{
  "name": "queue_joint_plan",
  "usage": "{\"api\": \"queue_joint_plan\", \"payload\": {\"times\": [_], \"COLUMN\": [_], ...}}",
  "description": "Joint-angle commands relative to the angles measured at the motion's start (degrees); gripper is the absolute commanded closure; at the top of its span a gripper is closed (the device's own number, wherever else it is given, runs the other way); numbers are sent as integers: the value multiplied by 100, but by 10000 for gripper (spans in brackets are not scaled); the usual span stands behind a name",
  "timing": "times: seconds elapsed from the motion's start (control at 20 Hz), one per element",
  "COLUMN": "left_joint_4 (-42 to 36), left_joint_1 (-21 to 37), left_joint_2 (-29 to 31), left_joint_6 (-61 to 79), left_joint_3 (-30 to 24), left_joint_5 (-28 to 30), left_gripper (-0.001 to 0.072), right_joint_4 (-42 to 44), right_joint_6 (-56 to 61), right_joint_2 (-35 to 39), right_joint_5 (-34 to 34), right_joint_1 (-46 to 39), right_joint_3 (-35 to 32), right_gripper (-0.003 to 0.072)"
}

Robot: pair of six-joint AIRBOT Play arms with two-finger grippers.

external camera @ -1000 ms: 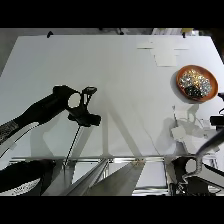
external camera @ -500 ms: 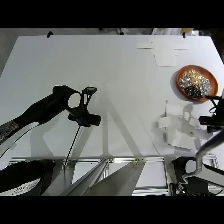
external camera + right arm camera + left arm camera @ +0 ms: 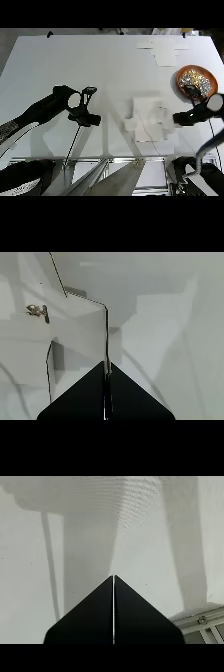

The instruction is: Fold the box and place the chain.

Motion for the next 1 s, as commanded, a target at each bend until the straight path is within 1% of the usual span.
{"api": "queue_joint_plan", "payload": {"times": [0.0,0.05,0.15,0.2,0.25,0.3,0.35,0.4,0.45,0.5,0.55,0.6,0.65,0.75,0.8,0.85,0.95], "left_joint_4": [463,649,702,719,654,400,-254,-1276,-2382,-3486,-4236,-4763,-5110,-5191,-5180,-5182,-5316], "left_joint_1": [11,15,20,33,107,234,446,730,1005,1290,1506,1663,1766,1764,1740,1718,1679], "left_joint_2": [-2,-4,-7,-7,-7,-7,-7,-7,-17,-55,-116,-195,-323,-717,-977,-1209,-1606], "left_joint_6": [0,98,1185,1523,1832,2210,2841,3554,4293,5117,5694,6190,6553,6830,6916,6922,7079], "left_joint_3": [-2,-2,-9,-20,-24,-26,-26,-26,-26,-26,-26,-28,-26,-26,-26,-26,-26], "left_joint_5": [527,560,435,439,516,671,903,1158,1252,1220,1119,935,778,529,393,356,378], "left_gripper": [700,699,680,599,354,289,289,289,289,289,277,191,135,128,88,69,71], "right_joint_4": [503,511,527,531,527,531,546,546,546,549,553,553,566,566,566,568,568], "right_joint_6": [546,590,704,756,826,874,879,879,881,881,881,881,881,879,879,879,879], "right_joint_2": [750,754,754,754,756,754,754,754,754,754,756,754,756,756,754,754,754], "right_joint_5": [-758,-774,-922,-970,-986,-984,-986,-990,-990,-990,-988,-988,-988,-992,-992,-986,-984], "right_joint_1": [885,1075,1412,1530,1633,1722,1803,1867,1917,1945,1969,1980,1980,1978,1980,1980,1978], "right_joint_3": [-601,-603,-603,-603,-603,-603,-603,-603,-603,-603,-603,-603,-603,-603,-603,-603,-603], "right_gripper": [671,671,671,671,671,671,670,670,670,670,670,670,670,670,670,670,670]}}
